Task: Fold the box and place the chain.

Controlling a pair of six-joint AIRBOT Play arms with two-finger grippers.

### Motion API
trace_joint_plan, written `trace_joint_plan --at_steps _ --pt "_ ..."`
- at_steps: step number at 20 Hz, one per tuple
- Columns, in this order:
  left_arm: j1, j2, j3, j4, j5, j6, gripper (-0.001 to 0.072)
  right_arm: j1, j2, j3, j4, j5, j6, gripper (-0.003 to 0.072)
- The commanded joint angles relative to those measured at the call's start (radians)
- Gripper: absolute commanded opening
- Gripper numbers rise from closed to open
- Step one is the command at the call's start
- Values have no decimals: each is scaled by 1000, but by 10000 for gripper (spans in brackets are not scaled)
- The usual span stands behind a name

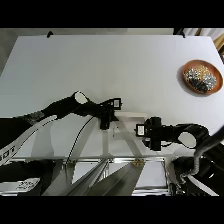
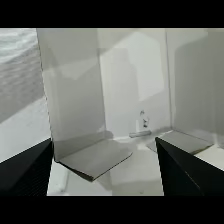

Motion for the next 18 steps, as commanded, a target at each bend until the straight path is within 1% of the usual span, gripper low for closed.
trace_joint_plan --at_steps 1,8,14,16,18 --pt "-1 -1 -1 0 0 0 10 5 12 -1 -28 -39 36 698" --pt "-1 -1 -1 0 0 0 10 -2 70 2 -23 -36 36 697" --pt "-1 -1 -1 0 0 0 10 -90 69 2 -15 -33 21 697" --pt "-1 -1 -1 0 0 0 10 -109 64 2 16 -34 -8 697" --pt "-1 -1 -1 0 0 0 10 -141 46 2 54 -34 -77 697"
